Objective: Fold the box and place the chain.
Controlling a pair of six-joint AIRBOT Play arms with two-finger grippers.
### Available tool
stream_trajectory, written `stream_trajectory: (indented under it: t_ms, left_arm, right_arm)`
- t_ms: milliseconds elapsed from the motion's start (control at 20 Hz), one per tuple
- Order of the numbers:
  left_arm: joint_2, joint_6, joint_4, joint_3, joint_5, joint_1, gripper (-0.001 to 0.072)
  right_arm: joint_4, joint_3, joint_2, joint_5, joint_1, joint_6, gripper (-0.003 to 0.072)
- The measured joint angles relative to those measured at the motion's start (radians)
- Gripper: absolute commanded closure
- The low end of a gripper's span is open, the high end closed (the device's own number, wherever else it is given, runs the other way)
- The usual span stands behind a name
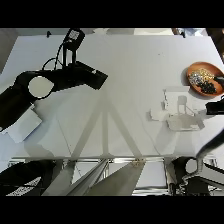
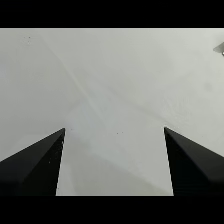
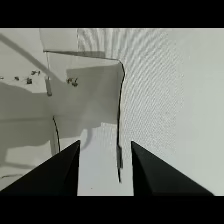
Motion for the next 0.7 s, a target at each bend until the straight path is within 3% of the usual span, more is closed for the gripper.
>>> stream_trajectory:
  t_ms: [150,250,500,700]
  left_arm:
    - [0.0,0.0,0.0,0.0,0.0,0.0,0.0007]
    - [0.0,0.0,0.0,0.0,0.0,0.0,0.0007]
    - [0.0,0.0,0.0,0.0,0.0,0.0,0.0007]
    - [0.0,0.0,0.0,0.0,0.0,0.0,0.0007]
  right_arm:
    - [-0.006,0.0,-0.045,-0.041,-0.001,0.003,0.0643]
    - [-0.004,0.0,-0.058,-0.052,0.0,0.0,0.0677]
    - [0.06,0.002,-0.026,-0.032,0.029,-0.061,0.0678]
    - [0.153,0.003,0.085,-0.01,0.097,-0.113,0.0679]
